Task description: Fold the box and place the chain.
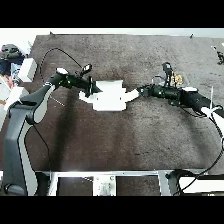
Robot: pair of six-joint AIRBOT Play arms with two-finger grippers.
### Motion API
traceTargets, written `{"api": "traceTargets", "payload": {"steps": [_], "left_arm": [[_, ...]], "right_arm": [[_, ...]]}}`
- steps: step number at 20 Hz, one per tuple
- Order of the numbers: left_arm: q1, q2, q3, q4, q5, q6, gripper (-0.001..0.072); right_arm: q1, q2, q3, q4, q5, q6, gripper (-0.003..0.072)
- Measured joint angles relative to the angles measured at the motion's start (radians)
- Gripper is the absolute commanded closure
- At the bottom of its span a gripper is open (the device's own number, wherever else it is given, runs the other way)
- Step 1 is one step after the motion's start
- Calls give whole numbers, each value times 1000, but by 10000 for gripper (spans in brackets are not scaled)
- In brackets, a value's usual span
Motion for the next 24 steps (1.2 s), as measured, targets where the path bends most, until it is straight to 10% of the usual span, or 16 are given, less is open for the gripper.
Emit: {"api": "traceTargets", "payload": {"steps": [1, 3, 24], "left_arm": [[0, 0, -1, 6, -2, 2, 697], [-1, 0, -2, 11, -3, 5, 696], [-1, 0, -3, 11, -5, 7, 696]], "right_arm": [[5, 0, 0, 0, 5, -35, 298], [19, 0, 0, 0, 10, -124, 21], [360, -62, 1, -441, -199, -468, 12]]}}
